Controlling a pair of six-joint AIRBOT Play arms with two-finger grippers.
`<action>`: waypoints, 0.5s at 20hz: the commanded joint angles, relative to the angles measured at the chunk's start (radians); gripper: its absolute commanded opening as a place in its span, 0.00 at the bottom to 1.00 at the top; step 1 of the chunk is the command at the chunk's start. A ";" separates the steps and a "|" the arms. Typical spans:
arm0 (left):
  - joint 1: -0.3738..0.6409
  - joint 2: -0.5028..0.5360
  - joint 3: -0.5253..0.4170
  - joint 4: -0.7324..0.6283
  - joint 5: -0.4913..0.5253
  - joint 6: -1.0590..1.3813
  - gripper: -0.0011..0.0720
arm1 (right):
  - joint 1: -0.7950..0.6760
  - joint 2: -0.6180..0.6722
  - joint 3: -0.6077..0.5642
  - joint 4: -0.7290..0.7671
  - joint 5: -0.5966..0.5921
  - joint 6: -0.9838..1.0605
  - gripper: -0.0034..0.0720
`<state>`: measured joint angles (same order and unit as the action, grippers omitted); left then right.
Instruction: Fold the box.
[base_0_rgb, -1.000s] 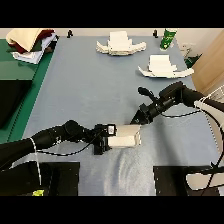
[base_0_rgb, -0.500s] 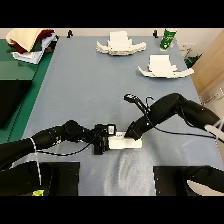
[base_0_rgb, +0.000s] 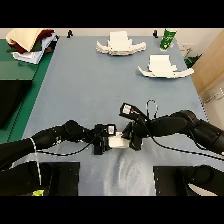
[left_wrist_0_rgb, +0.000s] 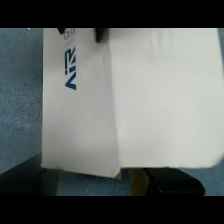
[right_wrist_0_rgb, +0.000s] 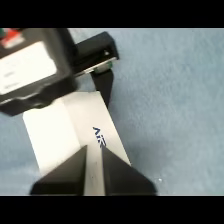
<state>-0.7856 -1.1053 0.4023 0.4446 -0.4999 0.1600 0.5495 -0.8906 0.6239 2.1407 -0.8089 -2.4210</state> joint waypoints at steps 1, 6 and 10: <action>0.000 0.001 0.001 0.000 0.000 0.000 0.72 | 0.055 0.005 -0.008 -0.064 0.027 -0.145 0.37; 0.000 0.001 0.001 0.000 0.000 0.000 0.72 | 0.058 0.004 -0.008 -0.070 0.041 -0.210 0.84; 0.000 0.001 0.001 0.000 0.000 0.000 0.72 | 0.058 -0.019 -0.008 -0.069 0.038 -0.226 0.84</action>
<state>-0.7856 -1.1053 0.4026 0.4446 -0.4995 0.1600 0.6052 -0.8955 0.6167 2.0766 -0.7719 -2.6141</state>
